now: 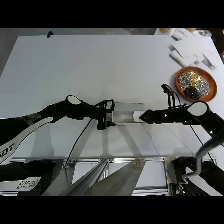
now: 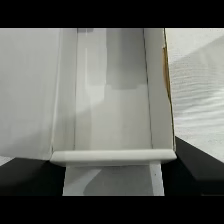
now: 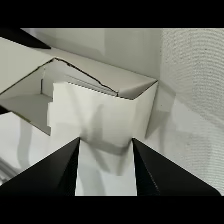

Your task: Fold the box and place the chain.

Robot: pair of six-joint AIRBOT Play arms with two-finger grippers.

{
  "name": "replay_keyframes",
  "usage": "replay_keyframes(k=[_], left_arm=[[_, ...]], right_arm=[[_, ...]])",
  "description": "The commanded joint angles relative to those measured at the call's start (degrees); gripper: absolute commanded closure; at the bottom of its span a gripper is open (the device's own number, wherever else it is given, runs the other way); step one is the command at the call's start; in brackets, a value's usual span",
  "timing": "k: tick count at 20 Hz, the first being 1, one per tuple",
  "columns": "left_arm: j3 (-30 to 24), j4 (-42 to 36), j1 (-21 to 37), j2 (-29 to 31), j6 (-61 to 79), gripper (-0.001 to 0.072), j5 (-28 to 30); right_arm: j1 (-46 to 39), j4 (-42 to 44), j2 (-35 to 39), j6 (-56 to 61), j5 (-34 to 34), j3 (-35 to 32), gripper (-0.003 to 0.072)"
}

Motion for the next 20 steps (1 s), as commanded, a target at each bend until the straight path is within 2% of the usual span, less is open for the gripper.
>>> replay_keyframes(k=[1, 4, 10, 15, 17, 18, 20], left_arm=[[0.00, 0.00, 0.02, 0.02, 0.00, 0.0502, 0.00], [0.00, 0.00, 0.02, 0.02, 0.02, 0.0502, 0.00], [0.00, 0.00, 0.02, 0.02, 0.02, 0.0502, 0.00], [0.00, 0.00, 0.02, 0.02, 0.00, 0.0502, 0.02], [0.00, 0.00, 0.02, 0.02, 0.00, 0.0502, 0.00], [0.00, 0.00, 0.02, 0.02, 0.02, 0.0502, 0.02], [0.00, 0.00, 0.02, 0.02, 0.02, 0.0502, 0.02]], right_arm=[[4.11, -7.15, -0.85, 9.81, -3.74, 1.60, 0.0302], [8.02, -14.05, -3.87, 18.60, -5.01, 5.25, 0.0305], [16.63, -24.46, -12.59, 31.39, -1.53, 14.64, 0.0310], [19.52, -34.71, -15.61, 42.97, 0.96, 16.35, 0.0311], [19.52, -35.04, -16.39, 44.33, 0.90, 16.35, 0.0324], [19.52, -35.15, -16.81, 44.26, 1.07, 16.50, 0.0365], [19.52, -35.47, -17.77, 44.26, 1.64, 17.05, 0.0369]])
